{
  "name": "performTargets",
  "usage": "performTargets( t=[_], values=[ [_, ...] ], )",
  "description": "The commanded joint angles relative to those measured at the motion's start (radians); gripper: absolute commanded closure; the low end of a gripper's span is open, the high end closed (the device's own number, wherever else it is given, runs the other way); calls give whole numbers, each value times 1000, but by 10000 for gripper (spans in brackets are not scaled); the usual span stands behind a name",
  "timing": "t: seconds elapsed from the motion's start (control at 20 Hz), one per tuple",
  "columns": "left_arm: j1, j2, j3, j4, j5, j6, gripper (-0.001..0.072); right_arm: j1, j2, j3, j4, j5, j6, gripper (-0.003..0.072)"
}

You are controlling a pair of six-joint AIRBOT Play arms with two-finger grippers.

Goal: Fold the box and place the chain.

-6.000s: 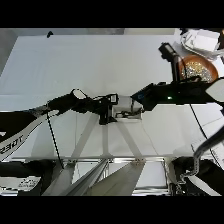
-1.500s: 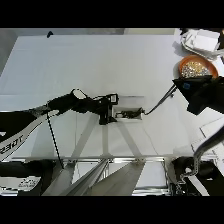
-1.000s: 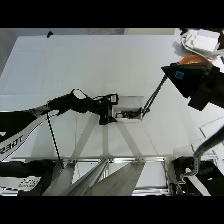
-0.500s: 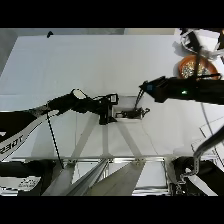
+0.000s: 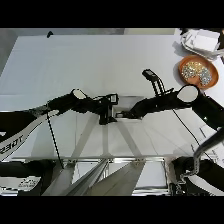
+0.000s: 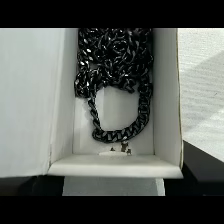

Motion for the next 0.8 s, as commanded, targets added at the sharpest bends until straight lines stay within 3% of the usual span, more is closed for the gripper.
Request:
performTargets(
  t=[0.0,0.2,0.35,0.5,0.65,0.7,0.75],
  values=[
    [0,0,0,0,0,0,380,4,-10,-5,-44,2,29,551],
    [0,0,0,0,0,0,380,-19,80,-5,-57,30,27,552],
    [0,0,0,0,0,0,380,-141,167,-5,-63,70,-40,553],
    [0,0,0,0,0,0,380,-280,177,-5,-178,166,-291,588],
    [0,0,0,0,0,0,380,-300,135,-9,-290,174,-539,579],
    [0,0,0,0,0,0,380,-299,106,-9,-285,174,-611,507],
    [0,0,0,0,0,0,380,-292,74,-9,-280,172,-675,383]
  ],
)
